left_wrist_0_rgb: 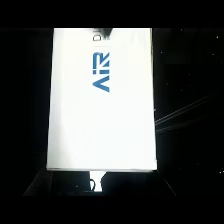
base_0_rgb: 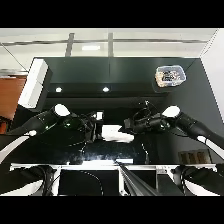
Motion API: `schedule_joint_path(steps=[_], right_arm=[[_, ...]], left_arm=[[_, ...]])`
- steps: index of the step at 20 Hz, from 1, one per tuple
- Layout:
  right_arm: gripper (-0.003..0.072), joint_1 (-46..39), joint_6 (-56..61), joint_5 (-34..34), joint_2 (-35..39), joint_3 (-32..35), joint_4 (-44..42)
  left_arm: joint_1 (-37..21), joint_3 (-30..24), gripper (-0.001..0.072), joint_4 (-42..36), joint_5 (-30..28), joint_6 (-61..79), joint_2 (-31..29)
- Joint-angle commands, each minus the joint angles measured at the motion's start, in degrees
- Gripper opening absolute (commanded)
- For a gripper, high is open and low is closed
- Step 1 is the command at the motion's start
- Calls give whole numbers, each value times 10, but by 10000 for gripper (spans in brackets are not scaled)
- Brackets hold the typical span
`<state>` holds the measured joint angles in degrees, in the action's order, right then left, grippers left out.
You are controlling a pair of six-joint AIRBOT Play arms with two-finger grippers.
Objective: Fold the box and place the chain.
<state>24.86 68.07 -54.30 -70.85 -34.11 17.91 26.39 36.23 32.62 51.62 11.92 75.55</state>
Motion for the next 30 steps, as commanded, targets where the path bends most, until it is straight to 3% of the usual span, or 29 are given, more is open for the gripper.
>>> schedule_joint_path(steps=[1, 8, 13, 14, 15, 16, 17, 20, 23, 26, 30], right_arm=[[12, 1, -2, 4, -19, 1, 25], [12, 1, -25, 4, -21, -1, 22], [12, -53, -42, -160, 13, -93, 26], [12, -77, -42, -188, 33, -116, 25], [12, -102, -42, -205, 55, -134, 26], [12, -130, -41, -217, 79, -148, 26], [12, -160, -40, -226, 107, -158, 27], [12, -254, -40, -242, 181, -162, 45], [12, -307, -38, -241, 210, -162, 71], [12, -311, -33, -212, 210, -162, 78], [12, -311, -27, -185, 210, -162, 81]], left_arm=[[0, 0, 351, -1, -2, -2, 0], [0, 0, 351, -1, -2, -2, 0], [0, 0, 352, -3, 0, -2, 0], [0, 0, 380, -2, 0, -6, -1], [0, 0, 498, -2, 0, -11, -5], [-1, 0, 661, 2, 0, -17, -13], [-3, 0, 715, 19, 0, -43, -26], [-12, 0, 715, 160, 2, -142, -92], [-10, 6, 714, 162, 19, -196, -132], [44, 48, 712, 146, 11, -234, -118], [133, 126, 711, 144, -29, -244, -38]])
